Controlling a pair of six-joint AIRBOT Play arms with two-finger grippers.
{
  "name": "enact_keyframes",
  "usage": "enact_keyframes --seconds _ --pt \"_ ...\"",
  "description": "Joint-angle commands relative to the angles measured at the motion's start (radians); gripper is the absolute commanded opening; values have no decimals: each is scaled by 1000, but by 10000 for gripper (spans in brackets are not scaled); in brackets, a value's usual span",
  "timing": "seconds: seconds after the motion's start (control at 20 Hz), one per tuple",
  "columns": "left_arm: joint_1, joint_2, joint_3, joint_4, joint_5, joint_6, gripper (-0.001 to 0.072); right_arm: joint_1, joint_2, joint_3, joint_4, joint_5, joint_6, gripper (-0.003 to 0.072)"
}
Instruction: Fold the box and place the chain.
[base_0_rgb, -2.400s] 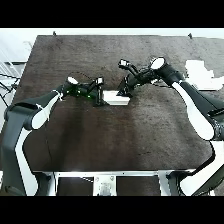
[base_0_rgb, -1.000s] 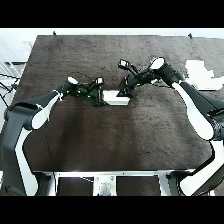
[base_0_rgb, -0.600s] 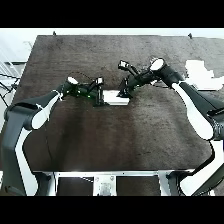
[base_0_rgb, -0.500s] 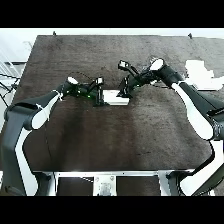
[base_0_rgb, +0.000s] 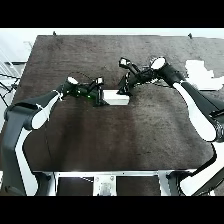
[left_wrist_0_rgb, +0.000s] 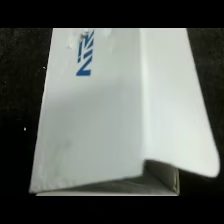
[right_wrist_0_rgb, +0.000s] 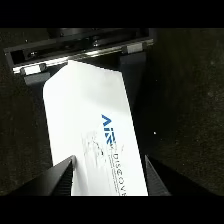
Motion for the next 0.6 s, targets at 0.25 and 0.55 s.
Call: enact_keyframes --seconds 0.25,0.55 --pt "0 -1 0 0 0 1 411 2 -6 -1 -34 -43 0 513" --pt "0 -1 0 0 0 0 411 29 -6 -2 -35 -50 0 498"
